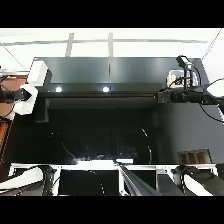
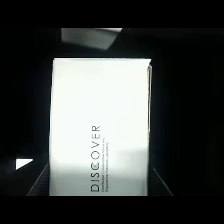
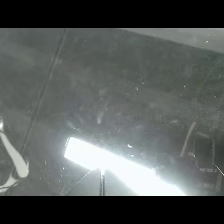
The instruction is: Fold the box and place the chain.
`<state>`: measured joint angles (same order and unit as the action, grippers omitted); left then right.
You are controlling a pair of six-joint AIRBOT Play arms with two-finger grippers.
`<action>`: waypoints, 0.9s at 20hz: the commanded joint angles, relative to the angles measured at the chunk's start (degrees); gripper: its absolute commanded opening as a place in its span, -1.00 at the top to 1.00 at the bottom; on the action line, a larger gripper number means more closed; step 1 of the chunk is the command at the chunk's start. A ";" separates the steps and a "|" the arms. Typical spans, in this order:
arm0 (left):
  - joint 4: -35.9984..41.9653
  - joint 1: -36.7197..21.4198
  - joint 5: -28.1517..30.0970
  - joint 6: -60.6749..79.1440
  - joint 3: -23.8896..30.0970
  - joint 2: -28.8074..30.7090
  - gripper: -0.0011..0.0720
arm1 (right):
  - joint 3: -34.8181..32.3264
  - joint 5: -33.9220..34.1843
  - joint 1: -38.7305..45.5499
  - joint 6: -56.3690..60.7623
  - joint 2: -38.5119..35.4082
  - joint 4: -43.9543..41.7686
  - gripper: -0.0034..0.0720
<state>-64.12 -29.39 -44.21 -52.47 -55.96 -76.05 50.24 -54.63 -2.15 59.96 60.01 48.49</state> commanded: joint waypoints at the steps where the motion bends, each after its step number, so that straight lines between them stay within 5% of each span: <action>1: -1.31 2.64 2.34 0.83 -4.72 -5.62 0.26 | 0.04 0.94 0.00 1.16 0.00 0.00 0.86; 13: -4.39 3.89 8.20 -0.70 -7.10 -10.49 0.16 | 0.04 0.92 -0.02 2.69 0.00 0.00 0.86; 14: -4.39 3.91 8.02 -0.68 -7.13 -10.29 0.02 | 0.04 0.92 -0.02 2.67 0.00 0.02 0.86; 15: -4.42 3.93 8.04 -0.68 -7.15 -9.75 -0.87 | 0.04 0.90 0.00 2.67 0.00 0.02 0.86; 18: -4.46 3.82 6.86 -1.44 -8.85 -6.88 -0.98 | 0.07 -0.28 -0.02 2.64 0.00 0.02 0.86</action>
<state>-68.55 -25.52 -36.75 -53.32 -63.66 -84.79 50.24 -53.95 -2.15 62.46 60.01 48.51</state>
